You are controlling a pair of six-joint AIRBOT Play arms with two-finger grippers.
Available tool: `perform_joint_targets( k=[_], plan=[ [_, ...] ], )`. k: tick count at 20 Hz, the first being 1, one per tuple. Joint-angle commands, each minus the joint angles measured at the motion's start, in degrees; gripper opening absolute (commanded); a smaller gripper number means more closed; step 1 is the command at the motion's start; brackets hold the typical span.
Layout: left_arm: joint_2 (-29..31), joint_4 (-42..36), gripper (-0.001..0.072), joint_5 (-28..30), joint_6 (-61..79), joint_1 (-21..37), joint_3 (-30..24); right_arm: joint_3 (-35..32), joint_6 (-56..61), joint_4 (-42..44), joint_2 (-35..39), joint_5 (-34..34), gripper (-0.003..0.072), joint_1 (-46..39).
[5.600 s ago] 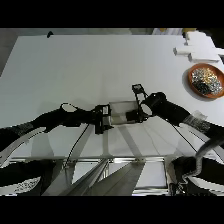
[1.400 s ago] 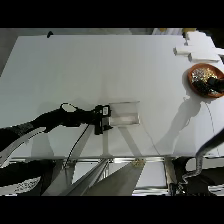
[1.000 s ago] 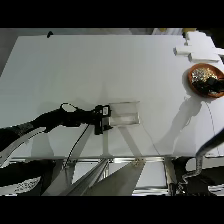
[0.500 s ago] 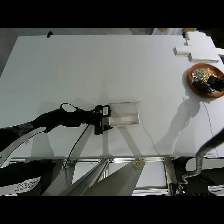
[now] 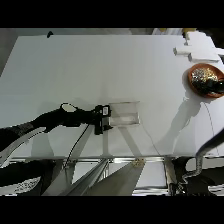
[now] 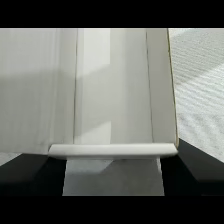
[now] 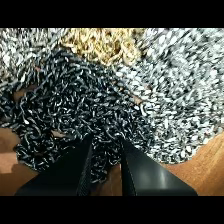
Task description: Fold the box and place the chain.
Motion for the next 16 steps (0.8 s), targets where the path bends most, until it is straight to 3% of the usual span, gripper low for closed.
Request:
perform_joint_targets(
  k=[1, 3, 5, 10, 16],
  plan=[
    [0.04, 0.02, 0.0088, 0.02, 0.02, 0.0, 0.0, 0.02, -0.72, 0.0, -0.74, -0.04, 0.0166, 0.02],
    [0.04, 0.02, 0.0088, 0.0, 0.02, 0.0, 0.0, 0.02, -0.72, 0.0, -0.79, -0.24, 0.0064, 0.02],
    [0.04, 0.02, 0.0088, 0.02, 0.02, 0.0, 0.0, 0.02, -0.7, 0.07, -0.76, 0.24, 0.0015, 0.02],
    [0.04, 0.02, 0.0088, 0.02, 0.02, 0.0, 0.0, 0.04, -0.7, 0.2, 3.74, 4.31, 0.0016, 0.04],
    [0.04, 0.02, 0.0088, 0.02, 0.02, 0.0, 0.0, 0.02, -1.99, 3.52, 20.63, 14.99, 0.0016, 0.15]
  ],
)
